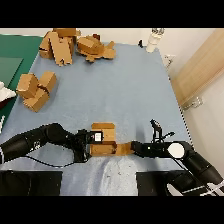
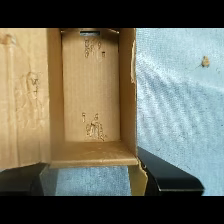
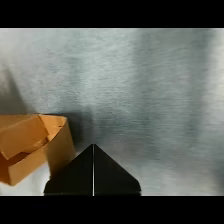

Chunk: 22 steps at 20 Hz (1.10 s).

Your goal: Fold the box.

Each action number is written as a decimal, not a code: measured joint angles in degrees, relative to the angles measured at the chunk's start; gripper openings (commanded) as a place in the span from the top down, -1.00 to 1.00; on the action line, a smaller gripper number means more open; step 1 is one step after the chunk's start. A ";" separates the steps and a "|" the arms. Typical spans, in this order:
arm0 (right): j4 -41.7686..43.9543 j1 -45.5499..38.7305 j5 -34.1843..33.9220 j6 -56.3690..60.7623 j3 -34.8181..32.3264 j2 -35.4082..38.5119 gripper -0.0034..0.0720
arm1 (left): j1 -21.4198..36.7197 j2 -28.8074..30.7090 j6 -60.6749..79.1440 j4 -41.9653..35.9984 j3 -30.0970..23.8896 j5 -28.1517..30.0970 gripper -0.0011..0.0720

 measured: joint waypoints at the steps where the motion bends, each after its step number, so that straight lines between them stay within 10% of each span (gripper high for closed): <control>1: 1.73 0.00 -0.72 -0.68 -0.09 -0.15 0.91 | 0.00 0.00 0.00 0.00 0.00 0.00 -0.42; 6: 14.08 0.00 -2.97 -8.04 -0.22 -0.55 0.89 | 0.02 0.00 0.00 0.00 0.00 -0.02 -0.42; 8: 19.45 0.00 -3.34 -11.89 -0.20 -0.59 0.44 | 0.02 0.00 0.00 0.00 0.00 -0.04 -0.42; 12: 24.33 0.00 -3.17 -15.91 -0.20 -0.63 0.40 | 0.02 0.00 -0.02 0.00 0.00 -0.04 -0.42; 14: 25.57 -0.02 -2.84 -16.87 -0.20 -0.63 -0.04 | 0.02 0.00 -0.02 0.00 0.00 -0.04 -0.42; 22: 27.08 5.73 -3.37 -18.10 0.74 -3.13 -0.01 | 0.02 0.00 -0.02 0.00 0.00 -0.07 -0.42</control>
